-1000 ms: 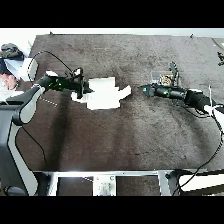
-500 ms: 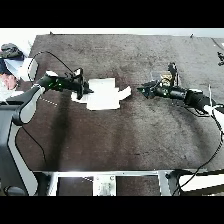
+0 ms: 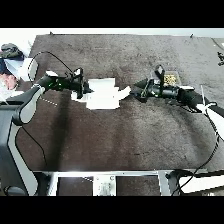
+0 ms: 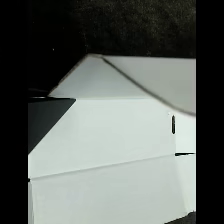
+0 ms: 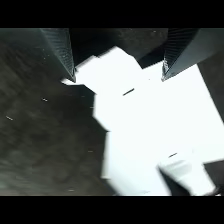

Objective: Fold the box and place the chain.

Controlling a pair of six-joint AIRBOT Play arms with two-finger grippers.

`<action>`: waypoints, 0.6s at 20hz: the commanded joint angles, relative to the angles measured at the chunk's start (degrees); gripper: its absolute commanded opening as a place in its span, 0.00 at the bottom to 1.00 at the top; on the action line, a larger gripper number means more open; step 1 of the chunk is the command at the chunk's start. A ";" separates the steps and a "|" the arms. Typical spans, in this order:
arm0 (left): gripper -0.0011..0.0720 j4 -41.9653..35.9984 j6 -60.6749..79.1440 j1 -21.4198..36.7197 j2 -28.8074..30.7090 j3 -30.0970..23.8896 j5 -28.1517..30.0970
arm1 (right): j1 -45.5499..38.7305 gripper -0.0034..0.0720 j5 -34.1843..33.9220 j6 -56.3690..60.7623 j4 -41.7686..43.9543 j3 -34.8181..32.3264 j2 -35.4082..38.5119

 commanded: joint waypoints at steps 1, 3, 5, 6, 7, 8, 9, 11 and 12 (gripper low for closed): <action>0.03 -0.13 0.00 0.04 0.04 -0.02 0.09 | 4.90 0.86 -5.11 -3.41 -6.32 0.22 0.04; 0.03 -0.13 0.00 0.04 0.02 -0.02 0.09 | 8.63 0.86 -10.01 -2.80 -10.25 0.24 0.04; 0.03 -0.15 0.00 0.04 0.04 -0.02 0.09 | 12.63 0.86 -13.73 4.94 -21.24 2.23 -0.50; 0.03 -0.17 0.00 0.04 0.04 -0.02 0.09 | 14.21 0.86 -13.68 9.53 -27.17 3.93 -1.29; 0.03 -0.17 0.00 0.04 0.04 -0.02 0.09 | 15.61 0.86 -13.35 13.16 -31.45 5.84 -2.27; 0.03 -0.24 0.00 0.04 0.04 -0.02 0.09 | 16.39 0.86 -13.00 14.36 -32.46 7.17 -3.10; 0.03 -0.26 0.00 0.04 0.04 -0.02 0.09 | 16.83 0.86 -12.33 14.34 -31.82 7.98 -3.72; 0.03 -0.28 0.00 0.04 0.04 -0.02 0.11 | 17.57 0.86 -11.26 14.73 -31.63 8.52 -4.72; 0.03 -0.28 0.00 0.04 0.04 -0.02 0.09 | 17.79 0.86 -10.19 14.73 -31.74 8.52 -5.07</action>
